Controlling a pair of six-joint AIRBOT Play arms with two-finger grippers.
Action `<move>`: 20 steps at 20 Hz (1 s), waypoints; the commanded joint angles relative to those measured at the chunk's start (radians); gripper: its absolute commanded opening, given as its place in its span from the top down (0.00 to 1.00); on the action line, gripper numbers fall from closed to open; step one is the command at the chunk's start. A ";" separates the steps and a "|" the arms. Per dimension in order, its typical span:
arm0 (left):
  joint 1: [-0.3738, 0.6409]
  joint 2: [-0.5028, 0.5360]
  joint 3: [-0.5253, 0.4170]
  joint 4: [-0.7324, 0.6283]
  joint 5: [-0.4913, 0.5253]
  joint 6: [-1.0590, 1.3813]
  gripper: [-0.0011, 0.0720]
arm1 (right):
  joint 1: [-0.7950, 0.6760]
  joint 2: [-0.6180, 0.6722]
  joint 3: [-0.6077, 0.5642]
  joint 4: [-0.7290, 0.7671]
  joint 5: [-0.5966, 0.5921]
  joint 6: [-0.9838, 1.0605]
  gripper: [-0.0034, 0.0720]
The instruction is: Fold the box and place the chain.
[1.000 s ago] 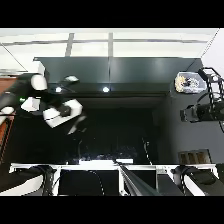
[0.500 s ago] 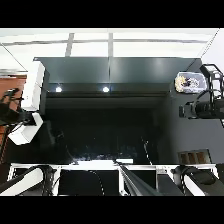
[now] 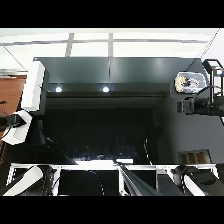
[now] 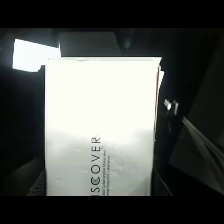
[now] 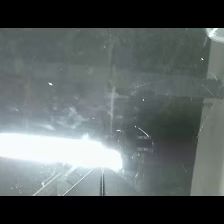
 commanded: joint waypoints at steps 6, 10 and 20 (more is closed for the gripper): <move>-0.041 -0.001 -0.035 -0.139 0.270 0.194 0.53 | 0.000 0.000 0.000 0.032 -0.006 0.018 0.94; -0.085 -0.034 -0.033 -0.149 0.283 0.232 0.53 | 0.002 -0.001 -0.017 0.033 -0.014 0.019 0.94; -0.147 -0.018 0.140 -0.166 0.282 0.000 0.00 | 0.002 -0.002 -0.022 0.040 -0.085 0.036 0.94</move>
